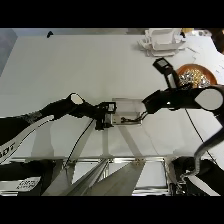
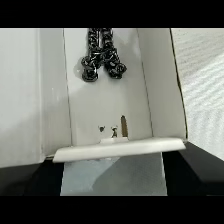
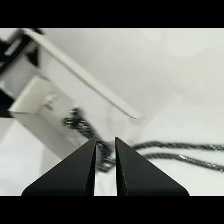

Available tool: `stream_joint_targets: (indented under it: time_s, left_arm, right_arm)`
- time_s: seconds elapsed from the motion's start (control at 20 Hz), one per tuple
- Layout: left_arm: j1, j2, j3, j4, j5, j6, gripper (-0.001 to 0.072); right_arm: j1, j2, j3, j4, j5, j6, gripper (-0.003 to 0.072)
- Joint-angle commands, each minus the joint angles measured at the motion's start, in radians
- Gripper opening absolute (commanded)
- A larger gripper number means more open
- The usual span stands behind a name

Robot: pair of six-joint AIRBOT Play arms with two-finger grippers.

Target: Fold the box and place the chain.

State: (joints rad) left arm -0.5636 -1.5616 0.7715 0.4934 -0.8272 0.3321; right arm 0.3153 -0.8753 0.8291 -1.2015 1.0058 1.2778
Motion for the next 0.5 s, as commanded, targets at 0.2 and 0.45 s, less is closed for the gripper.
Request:
stream_joint_targets:
  time_s: [0.2, 0.45]
  left_arm:
    - [0.001, 0.000, 0.001, 0.000, 0.000, 0.000, 0.0088]
    - [0.001, 0.000, 0.001, 0.000, 0.000, 0.000, 0.0088]
  right_arm:
    - [-0.195, -0.058, -0.016, -0.238, 0.065, 0.110, 0.0137]
    - [-0.195, -0.145, -0.082, -0.249, 0.004, 0.111, 0.0134]
